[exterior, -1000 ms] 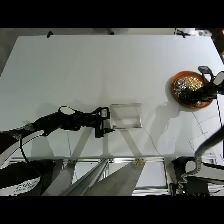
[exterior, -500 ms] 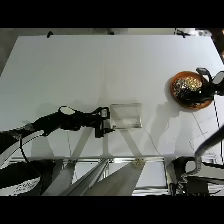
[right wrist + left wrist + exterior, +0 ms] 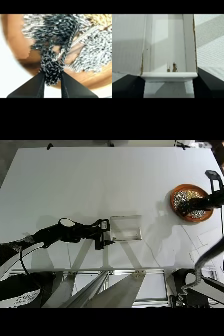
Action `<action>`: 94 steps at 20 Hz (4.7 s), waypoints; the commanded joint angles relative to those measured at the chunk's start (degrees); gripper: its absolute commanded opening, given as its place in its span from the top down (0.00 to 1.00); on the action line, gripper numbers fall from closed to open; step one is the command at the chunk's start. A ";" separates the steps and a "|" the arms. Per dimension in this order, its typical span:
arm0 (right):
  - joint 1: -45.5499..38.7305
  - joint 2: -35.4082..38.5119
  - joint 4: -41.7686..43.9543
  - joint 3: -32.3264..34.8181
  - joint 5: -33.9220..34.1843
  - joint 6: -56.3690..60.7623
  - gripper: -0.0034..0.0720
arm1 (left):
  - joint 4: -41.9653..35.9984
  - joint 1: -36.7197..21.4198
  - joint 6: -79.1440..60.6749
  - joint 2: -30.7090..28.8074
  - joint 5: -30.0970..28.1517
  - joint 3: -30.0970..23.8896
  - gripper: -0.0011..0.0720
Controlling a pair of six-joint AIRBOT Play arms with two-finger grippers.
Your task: Fold the box and place the chain.
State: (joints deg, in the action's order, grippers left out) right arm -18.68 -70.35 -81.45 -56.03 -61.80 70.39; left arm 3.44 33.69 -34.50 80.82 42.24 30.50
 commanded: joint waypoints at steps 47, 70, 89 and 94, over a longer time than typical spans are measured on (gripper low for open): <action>58.36 -0.26 10.34 5.57 8.28 12.35 0.64 | 0.00 -0.02 0.00 -0.04 -0.02 0.04 0.70; 27.54 14.23 25.81 27.52 5.90 -82.29 0.02 | 0.00 -0.04 0.00 -0.04 -0.02 0.04 0.70; 30.60 1.84 39.69 27.89 14.80 -96.19 0.13 | 0.00 -0.02 0.00 -0.04 -0.02 0.04 0.70; 32.06 1.84 38.10 27.89 12.70 -96.15 0.54 | 0.00 -0.02 0.00 -0.04 -0.02 0.04 0.70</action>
State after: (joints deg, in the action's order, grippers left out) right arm 12.84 -68.47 -42.94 -28.16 -47.88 -25.80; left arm 3.44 33.67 -34.48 80.82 42.24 30.50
